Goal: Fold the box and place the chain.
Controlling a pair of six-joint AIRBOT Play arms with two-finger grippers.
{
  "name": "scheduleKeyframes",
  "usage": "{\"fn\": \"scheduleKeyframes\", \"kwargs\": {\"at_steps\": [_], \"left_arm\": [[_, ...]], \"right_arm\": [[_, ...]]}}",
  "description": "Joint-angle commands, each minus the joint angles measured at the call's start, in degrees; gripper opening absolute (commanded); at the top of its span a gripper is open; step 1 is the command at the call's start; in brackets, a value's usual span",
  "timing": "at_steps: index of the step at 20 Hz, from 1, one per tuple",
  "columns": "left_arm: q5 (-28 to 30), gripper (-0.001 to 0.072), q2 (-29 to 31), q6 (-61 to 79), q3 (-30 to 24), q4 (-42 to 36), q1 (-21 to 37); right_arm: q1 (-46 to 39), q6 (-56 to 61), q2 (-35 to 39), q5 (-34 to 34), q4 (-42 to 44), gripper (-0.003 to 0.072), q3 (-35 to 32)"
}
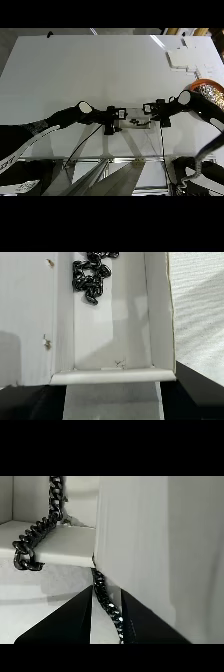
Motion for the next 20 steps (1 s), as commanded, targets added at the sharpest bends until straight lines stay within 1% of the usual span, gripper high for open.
{"fn": "scheduleKeyframes", "kwargs": {"at_steps": [1, 2, 3, 5, 7, 9, 12, 15, 18, 20], "left_arm": [[0.02, 0.0218, 0.07, 0.02, -0.02, 0.02, -0.02], [0.02, 0.0218, 0.04, 0.02, -0.02, 0.0, -0.02], [0.02, 0.0218, 0.04, 0.02, -0.02, 0.0, -0.02], [0.02, 0.0218, 0.07, 0.02, -0.02, 0.02, -0.02], [0.02, 0.0218, 0.04, 0.02, -0.02, 0.0, -0.02], [0.02, 0.0218, 0.04, 0.02, -0.02, 0.0, -0.02], [0.02, 0.0218, 0.04, 0.02, -0.02, 0.0, -0.02], [0.02, 0.0218, 0.04, 0.02, -0.02, 0.0, -0.02], [0.02, 0.0218, 0.04, 0.02, -0.02, 0.02, -0.02], [0.02, 0.0218, 0.04, 0.02, -0.02, 0.0, -0.02]], "right_arm": [[0.07, 0.11, -1.46, 0.09, -0.09, 0.0156, -0.09], [0.07, 0.55, -1.36, 0.57, -0.11, 0.0062, -0.09], [0.07, 1.49, -0.96, 1.4, -0.7, 0.0019, -0.09], [0.07, 4.72, 1.2, 2.8, -2.51, 0.0019, -0.09], [0.07, 7.78, 5.44, 4.46, -3.54, 0.0019, -0.09], [0.07, 9.6, 10.56, 6.4, -3.48, 0.0019, -0.09], [0.07, 12.9, 18.29, 11.41, -0.7, 0.0019, -0.09], [0.09, 14.12, 25.27, 17.4, 6.29, 0.0019, -0.11], [0.63, 14.14, 29.38, 18.25, 19.06, 0.002, -0.11], [3.34, 14.82, 29.77, 17.84, 23.43, 0.002, -0.11]]}}
